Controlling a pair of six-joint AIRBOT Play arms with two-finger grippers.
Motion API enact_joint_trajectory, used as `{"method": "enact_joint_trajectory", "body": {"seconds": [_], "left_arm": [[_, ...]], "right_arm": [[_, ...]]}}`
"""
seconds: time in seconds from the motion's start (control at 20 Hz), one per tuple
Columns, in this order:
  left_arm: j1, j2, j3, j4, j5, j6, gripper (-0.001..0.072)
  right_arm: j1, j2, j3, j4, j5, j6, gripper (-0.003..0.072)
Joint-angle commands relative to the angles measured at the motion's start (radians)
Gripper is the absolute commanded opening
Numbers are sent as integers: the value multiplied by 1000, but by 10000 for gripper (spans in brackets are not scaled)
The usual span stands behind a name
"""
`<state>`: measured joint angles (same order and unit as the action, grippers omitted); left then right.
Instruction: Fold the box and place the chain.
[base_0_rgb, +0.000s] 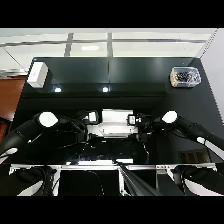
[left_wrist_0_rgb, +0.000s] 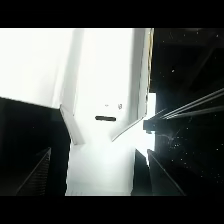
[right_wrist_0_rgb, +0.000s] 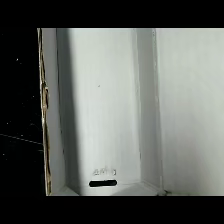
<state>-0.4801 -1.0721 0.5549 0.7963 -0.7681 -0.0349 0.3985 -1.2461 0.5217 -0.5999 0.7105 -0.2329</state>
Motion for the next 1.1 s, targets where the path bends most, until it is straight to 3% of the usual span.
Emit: {"method": "enact_joint_trajectory", "body": {"seconds": [0.0,0.15,0.25,0.3,0.45,0.75,1.05], "left_arm": [[-29,-90,42,6,7,32,706],[-30,-135,66,0,11,39,665],[-31,-138,66,-14,-7,72,356],[-30,-138,66,-46,-14,89,266],[-37,-139,66,-140,-14,112,149],[-131,-202,67,-214,35,109,162],[-84,-204,66,-206,25,27,155]], "right_arm": [[1,0,1,0,0,0,128],[1,0,1,0,0,0,128],[1,0,1,0,0,0,127],[1,0,1,0,0,0,128],[1,0,1,0,0,0,127],[1,0,1,0,0,0,127],[1,0,1,0,0,0,128]]}}
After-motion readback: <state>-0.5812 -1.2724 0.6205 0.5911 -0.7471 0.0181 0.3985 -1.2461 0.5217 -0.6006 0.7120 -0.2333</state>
